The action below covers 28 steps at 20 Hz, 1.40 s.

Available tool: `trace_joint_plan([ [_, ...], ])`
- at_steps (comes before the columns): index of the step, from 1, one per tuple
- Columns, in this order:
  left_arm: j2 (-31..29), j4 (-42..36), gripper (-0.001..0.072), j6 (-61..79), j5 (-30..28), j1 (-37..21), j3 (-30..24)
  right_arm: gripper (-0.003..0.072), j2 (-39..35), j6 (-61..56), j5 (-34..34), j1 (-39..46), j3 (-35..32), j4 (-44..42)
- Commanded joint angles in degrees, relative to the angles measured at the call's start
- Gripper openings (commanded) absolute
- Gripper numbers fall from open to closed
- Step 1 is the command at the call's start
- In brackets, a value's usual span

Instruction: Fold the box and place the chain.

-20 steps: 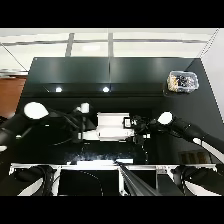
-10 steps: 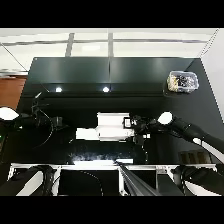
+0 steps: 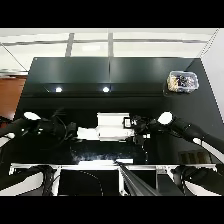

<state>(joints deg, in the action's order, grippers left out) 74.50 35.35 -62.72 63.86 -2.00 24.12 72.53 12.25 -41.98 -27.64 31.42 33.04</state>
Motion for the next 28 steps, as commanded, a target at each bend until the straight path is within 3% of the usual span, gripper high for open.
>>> trace_joint_plan([
  [1, 2.3, -6.6, 0.0025, 4.0, 0.0, 5.0, 0.9, 0.0493, 0.0, 0.0, 0.0, 0.0, 0.0, 0.0],
  [6, -0.9, -8.6, 0.0034, 4.0, 3.3, 5.2, 3.3, 0.0493, 0.0, 0.0, 0.0, 0.0, 0.0, 0.0],
  [7, -1.9, -8.6, 0.0138, 4.0, 3.4, 5.2, 3.7, 0.0493, 0.0, 0.0, 0.0, 0.0, 0.0, 0.0],
  [9, -3.7, -8.6, 0.0595, 4.0, 3.9, 5.2, 4.2, 0.0492, 0.0, 0.0, 0.0, 0.0, 0.0, 0.0],
  [10, -4.5, -8.9, 0.0703, 4.0, 4.7, 5.2, 4.3, 0.0493, 0.0, 0.0, 0.0, 0.0, 0.0, 0.0],
  [16, -5.5, -8.3, 0.0702, 2.2, 3.8, 13.1, 5.8, 0.0493, 0.0, 0.0, 0.0, 0.0, 0.0, 0.0],
  [21, -5.5, 0.8, 0.0690, -8.0, -5.9, 22.1, 10.3, 0.0493, 0.0, 0.0, 0.0, 0.0, 0.0, 0.0],
  [28, -5.4, 13.9, 0.0689, -25.1, -9.7, 29.3, 14.6, 0.0493, 0.0, 0.0, 0.0, 0.0, 0.0, 0.0],
])
